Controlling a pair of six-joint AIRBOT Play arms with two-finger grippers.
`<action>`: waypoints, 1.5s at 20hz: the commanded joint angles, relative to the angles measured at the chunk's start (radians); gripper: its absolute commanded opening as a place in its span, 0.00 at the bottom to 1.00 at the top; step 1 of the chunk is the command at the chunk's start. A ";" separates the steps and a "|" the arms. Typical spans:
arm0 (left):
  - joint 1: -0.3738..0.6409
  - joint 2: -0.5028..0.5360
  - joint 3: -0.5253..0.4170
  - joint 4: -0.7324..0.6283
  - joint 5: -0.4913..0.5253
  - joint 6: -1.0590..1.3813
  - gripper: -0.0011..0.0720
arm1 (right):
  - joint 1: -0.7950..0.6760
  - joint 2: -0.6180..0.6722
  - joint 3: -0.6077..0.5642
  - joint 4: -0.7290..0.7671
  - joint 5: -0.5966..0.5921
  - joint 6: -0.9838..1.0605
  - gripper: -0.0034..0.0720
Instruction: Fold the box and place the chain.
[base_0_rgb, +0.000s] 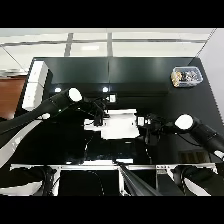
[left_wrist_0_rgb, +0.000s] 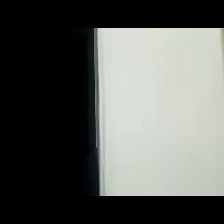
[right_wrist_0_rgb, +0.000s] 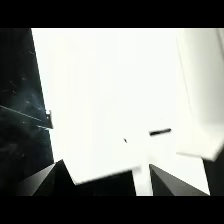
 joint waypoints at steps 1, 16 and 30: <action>0.000 -0.001 0.001 0.000 0.002 0.001 0.05 | 0.052 -0.035 -0.002 0.034 -0.008 -0.069 0.91; 0.000 -0.001 0.001 0.000 0.020 0.000 0.05 | -0.013 -0.072 0.115 0.124 -0.086 -0.176 0.91; 0.000 -0.001 0.001 0.000 0.021 0.001 0.05 | -0.096 -0.171 0.122 0.394 0.008 -0.367 0.91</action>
